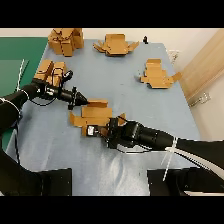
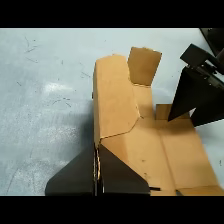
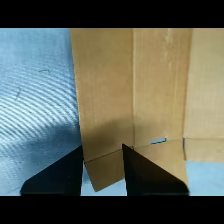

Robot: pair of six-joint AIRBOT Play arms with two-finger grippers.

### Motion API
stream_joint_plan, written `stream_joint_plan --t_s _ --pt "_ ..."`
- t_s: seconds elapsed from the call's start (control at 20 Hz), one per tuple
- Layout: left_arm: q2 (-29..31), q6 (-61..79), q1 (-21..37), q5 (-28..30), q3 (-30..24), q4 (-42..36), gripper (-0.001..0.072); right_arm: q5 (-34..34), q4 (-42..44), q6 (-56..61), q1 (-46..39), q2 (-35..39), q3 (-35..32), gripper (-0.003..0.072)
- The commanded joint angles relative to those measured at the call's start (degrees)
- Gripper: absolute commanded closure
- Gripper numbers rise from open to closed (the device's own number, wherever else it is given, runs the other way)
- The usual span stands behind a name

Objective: Fold the box.

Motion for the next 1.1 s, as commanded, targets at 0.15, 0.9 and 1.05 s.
stream_joint_plan --t_s 0.15,0.9,1.05 --pt "0.1 -2.9 0.1 -11.9 0.0 1.6 0.0698 -0.5 -11.0 16.9 0.0 2.0 1.2 0.0149" --pt "0.1 -6.7 -1.6 -12.4 0.0 4.5 0.0697 -0.7 -21.2 20.3 -0.1 2.0 1.3 0.0093" --pt "0.1 -6.7 -2.4 -12.0 0.0 5.0 0.0697 -0.3 -21.4 20.1 -0.1 2.0 1.3 0.0092"
